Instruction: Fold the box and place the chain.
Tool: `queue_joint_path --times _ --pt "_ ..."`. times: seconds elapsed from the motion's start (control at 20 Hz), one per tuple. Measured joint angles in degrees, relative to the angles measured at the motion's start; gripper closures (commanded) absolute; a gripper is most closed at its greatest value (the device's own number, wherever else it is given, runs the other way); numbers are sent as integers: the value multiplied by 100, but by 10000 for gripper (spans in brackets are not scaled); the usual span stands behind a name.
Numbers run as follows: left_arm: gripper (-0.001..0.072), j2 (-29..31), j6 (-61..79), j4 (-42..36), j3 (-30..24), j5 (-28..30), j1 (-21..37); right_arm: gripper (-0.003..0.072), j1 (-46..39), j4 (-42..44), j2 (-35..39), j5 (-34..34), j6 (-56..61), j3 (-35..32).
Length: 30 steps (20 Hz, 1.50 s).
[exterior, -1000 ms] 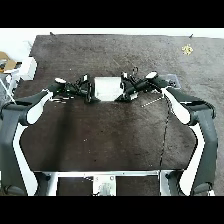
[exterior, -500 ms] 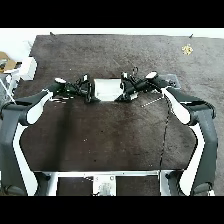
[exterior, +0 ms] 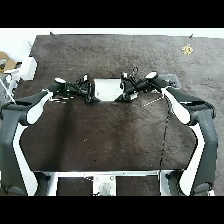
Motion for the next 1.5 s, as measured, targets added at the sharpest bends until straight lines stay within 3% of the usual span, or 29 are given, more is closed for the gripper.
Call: queue_joint_path --times 0.6,0.65,0.95,1.5 --pt "487 0 -2 0 0 0 0 174 0 4 0 4 2 0" --pt "487 0 -2 0 0 0 0 -3 0 7 0 46 2 0" --pt "487 0 -2 4 0 -4 0 -2 11 -212 90 160 118 -2" --pt "488 0 -7 0 0 2 2 2 -50 -1982 988 280 1364 -4"
